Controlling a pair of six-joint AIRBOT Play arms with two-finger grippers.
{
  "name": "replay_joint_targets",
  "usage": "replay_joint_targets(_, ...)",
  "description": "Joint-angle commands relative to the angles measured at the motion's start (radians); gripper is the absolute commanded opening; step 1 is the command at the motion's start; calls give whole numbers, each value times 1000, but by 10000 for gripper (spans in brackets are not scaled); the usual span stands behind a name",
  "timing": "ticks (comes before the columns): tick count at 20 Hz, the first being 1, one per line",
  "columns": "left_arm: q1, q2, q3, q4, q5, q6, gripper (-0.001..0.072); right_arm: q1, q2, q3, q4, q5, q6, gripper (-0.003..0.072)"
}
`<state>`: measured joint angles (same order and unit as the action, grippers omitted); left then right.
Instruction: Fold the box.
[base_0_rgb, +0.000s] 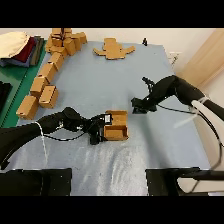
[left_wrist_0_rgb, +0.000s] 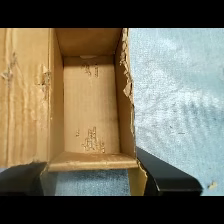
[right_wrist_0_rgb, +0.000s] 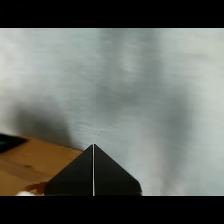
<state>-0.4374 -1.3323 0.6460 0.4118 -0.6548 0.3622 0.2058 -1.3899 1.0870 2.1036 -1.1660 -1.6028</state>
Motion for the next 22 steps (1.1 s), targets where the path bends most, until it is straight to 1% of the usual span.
replay_joint_targets(1, 1, 0, 0, 0, 0, 0, 352, -129, -176, 88, 483, -169, -450, 2)
replay_joint_targets(2, 1, 0, 0, 0, 0, 0, 352, -116, -203, 100, 488, -201, -480, 2)
replay_joint_targets(3, 1, 0, 0, 0, 0, 0, 352, -98, -212, 98, 488, -205, -506, 2)
replay_joint_targets(6, 1, 0, 0, 0, 0, 0, 352, -29, -198, 78, 481, -240, -594, 1)
replay_joint_targets(10, 1, 0, 0, 0, 0, 0, 352, 52, -129, -39, 462, -231, -651, 1)
replay_joint_targets(12, 1, 0, 0, 0, 0, 0, 352, 95, -68, -115, 403, -163, -680, 1)
replay_joint_targets(15, 1, 0, 0, 0, 0, 0, 352, 187, 63, -213, 257, 18, -684, 1)
replay_joint_targets(17, 1, 0, 0, 0, 0, 0, 352, 246, 161, -260, 164, 138, -683, 1)
replay_joint_targets(22, 1, 0, 0, 0, 0, 0, 352, 393, 352, -371, -50, 372, -683, 1)
